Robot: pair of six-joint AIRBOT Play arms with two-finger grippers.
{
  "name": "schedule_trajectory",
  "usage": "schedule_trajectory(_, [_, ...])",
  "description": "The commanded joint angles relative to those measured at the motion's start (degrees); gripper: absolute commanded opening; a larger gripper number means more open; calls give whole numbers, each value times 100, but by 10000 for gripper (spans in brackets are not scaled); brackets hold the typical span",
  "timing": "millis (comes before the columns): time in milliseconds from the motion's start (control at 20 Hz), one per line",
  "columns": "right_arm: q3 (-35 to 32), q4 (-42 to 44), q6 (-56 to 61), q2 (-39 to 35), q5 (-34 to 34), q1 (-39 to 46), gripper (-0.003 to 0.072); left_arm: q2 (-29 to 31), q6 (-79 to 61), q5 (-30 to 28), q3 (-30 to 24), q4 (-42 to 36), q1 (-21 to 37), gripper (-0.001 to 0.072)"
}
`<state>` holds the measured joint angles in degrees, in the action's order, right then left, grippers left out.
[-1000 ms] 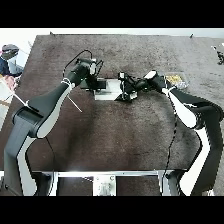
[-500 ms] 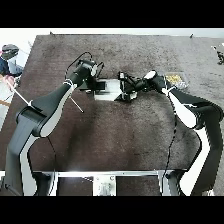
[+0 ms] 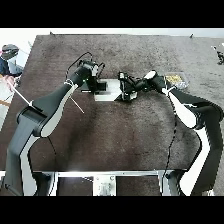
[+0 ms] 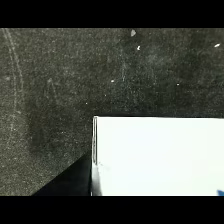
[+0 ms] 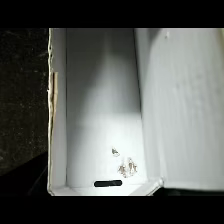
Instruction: Fold the box and place the chain.
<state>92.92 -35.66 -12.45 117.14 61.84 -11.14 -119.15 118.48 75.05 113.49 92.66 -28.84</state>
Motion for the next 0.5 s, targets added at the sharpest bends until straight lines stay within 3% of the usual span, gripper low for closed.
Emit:
schedule_trajectory(0, [2, 7, 2, 2, -15, 0, 514, 26, -184, -151, 7, -138, -4, 423])
schedule_trajectory(50, [2, 7, 2, 2, -15, 0, 514, 52, -444, -219, 13, -308, -4, 532])
schedule_trajectory(450, [2, 7, 2, 2, -15, 2, 514, 448, -964, 415, 372, -208, 15, 547])
